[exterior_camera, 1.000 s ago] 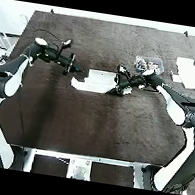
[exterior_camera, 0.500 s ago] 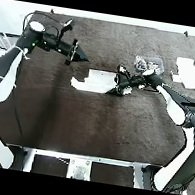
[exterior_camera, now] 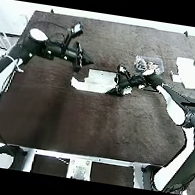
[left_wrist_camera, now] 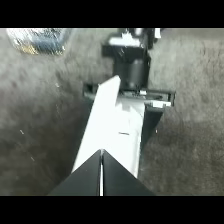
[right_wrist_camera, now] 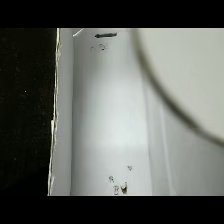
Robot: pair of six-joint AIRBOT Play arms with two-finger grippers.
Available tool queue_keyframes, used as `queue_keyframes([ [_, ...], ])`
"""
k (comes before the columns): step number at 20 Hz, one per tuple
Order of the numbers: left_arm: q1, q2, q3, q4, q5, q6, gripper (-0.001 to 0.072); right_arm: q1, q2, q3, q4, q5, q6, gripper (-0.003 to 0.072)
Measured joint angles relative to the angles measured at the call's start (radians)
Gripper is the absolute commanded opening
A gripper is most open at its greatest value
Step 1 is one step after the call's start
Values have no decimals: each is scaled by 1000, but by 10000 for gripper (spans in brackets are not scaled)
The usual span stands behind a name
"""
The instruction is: Fold the box and place the chain.
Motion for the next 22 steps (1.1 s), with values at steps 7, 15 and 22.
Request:
queue_keyframes([
  [7,-26,-56,-92,11,6,5,13,0,0,0,0,0,0,587],
  [15,-29,-146,-68,7,79,47,12,0,0,0,0,0,0,587],
  [22,-30,-253,113,4,122,15,14,0,0,0,0,0,1,587],
])
